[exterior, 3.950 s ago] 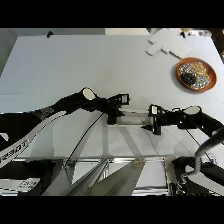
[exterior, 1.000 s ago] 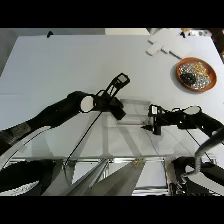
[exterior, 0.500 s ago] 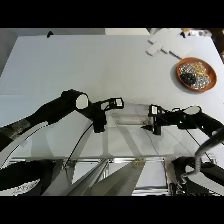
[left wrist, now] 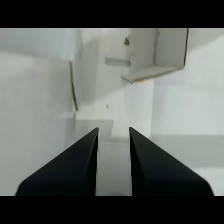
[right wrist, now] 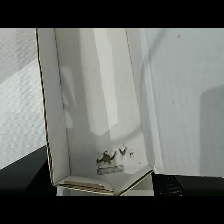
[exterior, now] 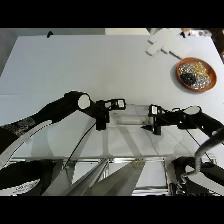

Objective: Fold the box and place the chain.

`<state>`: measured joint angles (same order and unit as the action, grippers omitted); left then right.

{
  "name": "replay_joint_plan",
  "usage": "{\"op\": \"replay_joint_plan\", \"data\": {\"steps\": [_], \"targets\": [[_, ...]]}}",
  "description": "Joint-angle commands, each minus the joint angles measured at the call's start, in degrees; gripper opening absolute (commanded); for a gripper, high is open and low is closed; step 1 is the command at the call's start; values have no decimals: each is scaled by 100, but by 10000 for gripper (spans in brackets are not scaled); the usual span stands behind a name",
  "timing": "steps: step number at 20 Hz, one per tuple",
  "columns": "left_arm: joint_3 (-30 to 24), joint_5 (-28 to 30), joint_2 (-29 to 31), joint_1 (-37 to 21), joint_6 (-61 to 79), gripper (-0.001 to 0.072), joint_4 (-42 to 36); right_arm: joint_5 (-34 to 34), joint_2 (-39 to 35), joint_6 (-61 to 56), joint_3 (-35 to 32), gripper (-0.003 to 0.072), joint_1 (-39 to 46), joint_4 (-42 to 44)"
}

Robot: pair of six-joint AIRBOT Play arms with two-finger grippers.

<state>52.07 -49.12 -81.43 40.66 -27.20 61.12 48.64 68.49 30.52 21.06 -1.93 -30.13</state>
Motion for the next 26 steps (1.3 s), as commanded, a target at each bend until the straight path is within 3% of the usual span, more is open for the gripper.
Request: {"op": "replay_joint_plan", "data": {"steps": [1,4,26], "targets": [[-2,284,24,-2,894,232,-179,2,2,-2,2,406,2,2],[-2,282,20,-4,1390,232,-227,2,2,-2,2,406,2,2],[-2,175,-136,76,1513,230,-955,2,2,-2,2,406,2,2]]}}
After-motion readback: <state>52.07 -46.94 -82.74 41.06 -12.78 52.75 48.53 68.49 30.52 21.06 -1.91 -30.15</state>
